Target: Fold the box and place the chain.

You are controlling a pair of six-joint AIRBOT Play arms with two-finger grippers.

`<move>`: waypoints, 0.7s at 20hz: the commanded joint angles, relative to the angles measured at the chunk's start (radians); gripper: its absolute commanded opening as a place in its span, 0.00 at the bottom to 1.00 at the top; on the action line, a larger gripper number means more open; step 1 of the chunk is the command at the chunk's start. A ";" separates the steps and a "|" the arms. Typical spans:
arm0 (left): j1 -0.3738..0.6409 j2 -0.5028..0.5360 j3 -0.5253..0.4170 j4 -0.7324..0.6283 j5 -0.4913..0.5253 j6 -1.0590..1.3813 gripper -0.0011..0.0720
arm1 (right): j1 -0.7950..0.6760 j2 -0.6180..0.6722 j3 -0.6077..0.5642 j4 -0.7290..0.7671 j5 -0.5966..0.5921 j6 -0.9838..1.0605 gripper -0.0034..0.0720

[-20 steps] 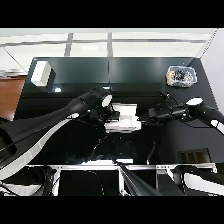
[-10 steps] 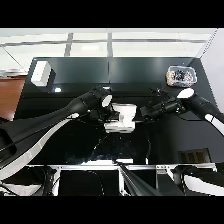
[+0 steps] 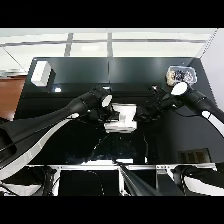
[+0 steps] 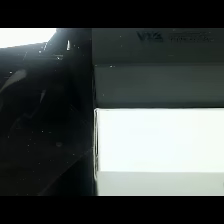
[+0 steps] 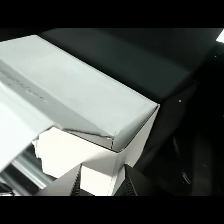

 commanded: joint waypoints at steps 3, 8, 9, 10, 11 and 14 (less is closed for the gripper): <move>0.000 0.000 0.000 0.000 0.001 0.000 0.05 | 0.109 0.000 0.021 -0.148 -0.085 0.201 0.44; 0.000 0.000 0.000 0.000 0.002 0.000 0.05 | 0.191 -0.001 0.021 -0.232 -0.150 0.357 0.44; 0.000 0.000 0.000 0.000 0.002 0.000 0.05 | 0.206 -0.002 0.021 -0.254 -0.156 0.395 0.44; 0.000 0.000 0.000 0.000 0.002 0.000 0.05 | 0.220 -0.002 0.021 -0.284 -0.159 0.430 0.44; 0.000 0.000 0.000 0.000 0.002 0.000 0.05 | 0.236 -0.002 0.024 -0.333 -0.158 0.480 0.44; 0.000 0.000 0.000 0.000 0.002 0.000 0.05 | 0.301 -0.005 0.061 -0.510 -0.125 0.650 0.44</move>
